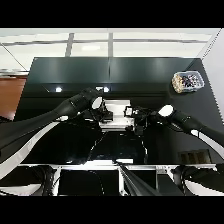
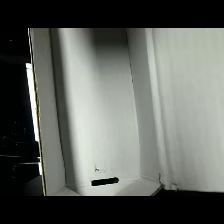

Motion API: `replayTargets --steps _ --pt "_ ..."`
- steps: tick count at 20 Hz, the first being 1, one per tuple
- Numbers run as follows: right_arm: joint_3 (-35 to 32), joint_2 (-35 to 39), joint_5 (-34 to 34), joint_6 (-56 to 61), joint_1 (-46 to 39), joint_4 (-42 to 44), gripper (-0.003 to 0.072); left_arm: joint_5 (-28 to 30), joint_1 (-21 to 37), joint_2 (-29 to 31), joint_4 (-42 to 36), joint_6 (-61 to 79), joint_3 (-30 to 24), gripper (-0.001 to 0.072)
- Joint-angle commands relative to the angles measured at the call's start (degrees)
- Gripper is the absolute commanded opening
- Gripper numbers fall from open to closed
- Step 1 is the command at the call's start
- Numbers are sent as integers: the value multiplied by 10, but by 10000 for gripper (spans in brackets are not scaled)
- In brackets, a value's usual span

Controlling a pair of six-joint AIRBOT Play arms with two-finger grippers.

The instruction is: Fold the box and place the chain.

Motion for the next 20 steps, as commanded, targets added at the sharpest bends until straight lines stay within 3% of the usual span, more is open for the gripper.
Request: replayTargets --steps 1,3,6,7,8,9,11,12,13,16,20 --pt "0 0 0 0 0 0 489 -16 -5 -6 3 -9 7 201" --pt "0 0 0 0 0 0 489 -16 -5 -6 -1 -8 7 30" --pt "0 0 0 0 0 0 489 -16 -5 -6 -1 -8 7 32" --pt "0 0 0 0 0 0 489 -16 -5 -6 -1 -8 7 87" --pt "0 0 0 0 0 0 490 -16 -5 -6 -3 -9 7 293" --pt "0 0 0 0 0 0 489 -17 -4 -6 -5 -11 7 432" --pt "0 0 0 0 0 0 489 -19 -4 -6 -4 -18 7 435" --pt "0 0 0 0 0 0 489 -19 -4 -6 -4 -20 7 402" --pt "0 0 0 0 0 0 489 -17 -4 -6 -4 -20 7 277" --pt "0 0 0 0 0 0 489 -9 -2 -6 -4 -19 7 30" --pt "0 0 0 8 0 0 494 -1 -2 -6 -5 -19 7 31"
